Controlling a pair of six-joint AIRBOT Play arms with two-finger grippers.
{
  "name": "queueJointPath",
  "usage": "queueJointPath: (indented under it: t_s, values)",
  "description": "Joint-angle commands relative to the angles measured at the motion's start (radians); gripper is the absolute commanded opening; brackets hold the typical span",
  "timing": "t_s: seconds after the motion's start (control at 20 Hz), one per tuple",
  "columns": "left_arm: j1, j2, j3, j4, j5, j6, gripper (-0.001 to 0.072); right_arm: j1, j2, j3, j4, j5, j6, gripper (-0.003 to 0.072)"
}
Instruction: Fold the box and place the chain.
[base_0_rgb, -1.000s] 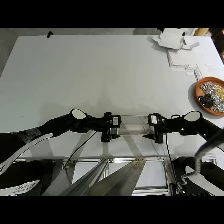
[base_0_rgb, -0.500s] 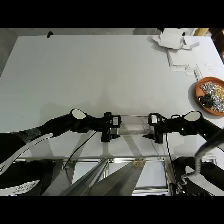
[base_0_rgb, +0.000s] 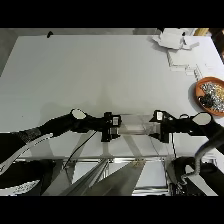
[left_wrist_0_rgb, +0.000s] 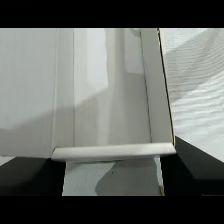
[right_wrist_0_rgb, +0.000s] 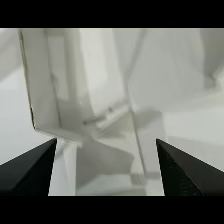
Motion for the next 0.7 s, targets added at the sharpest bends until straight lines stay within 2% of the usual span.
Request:
queueJointPath:
  t_s: [0.0, 0.1, 0.15, 0.2, 0.3, 0.35, 0.45, 0.65]
  values:
    - [0.0, 0.0, -0.001, 0.002, -0.003, -0.001, 0.0276, -0.025, 0.166, 0.0, -0.282, 0.078, 0.251, 0.0696]
    - [0.0, 0.0, -0.001, 0.002, -0.003, -0.001, 0.0276, -0.025, 0.274, 0.0, -0.324, 0.14, 0.37, 0.0644]
    - [0.0, 0.0, -0.001, 0.002, -0.002, -0.001, 0.0276, -0.025, 0.323, 0.0, -0.284, 0.167, 0.387, 0.0637]
    - [0.0, 0.0, -0.001, 0.002, -0.003, -0.001, 0.0276, -0.025, 0.357, 0.0, -0.193, 0.186, 0.396, 0.0558]
    - [0.0, 0.0, -0.001, 0.002, -0.003, -0.001, 0.0276, -0.025, 0.399, 0.0, 0.056, 0.232, 0.394, 0.0272]
    - [0.0, 0.0, -0.001, 0.002, -0.003, -0.001, 0.0276, -0.025, 0.398, 0.0, 0.177, 0.254, 0.394, 0.0018]
    - [0.0, 0.0, -0.001, 0.002, -0.003, -0.001, 0.0276, -0.015, 0.381, -0.002, 0.339, 0.216, 0.383, 0.0023]
    - [0.0, 0.0, -0.001, 0.002, -0.003, -0.001, 0.0276, 0.104, 0.256, -0.002, 0.445, -0.138, 0.383, 0.0022]
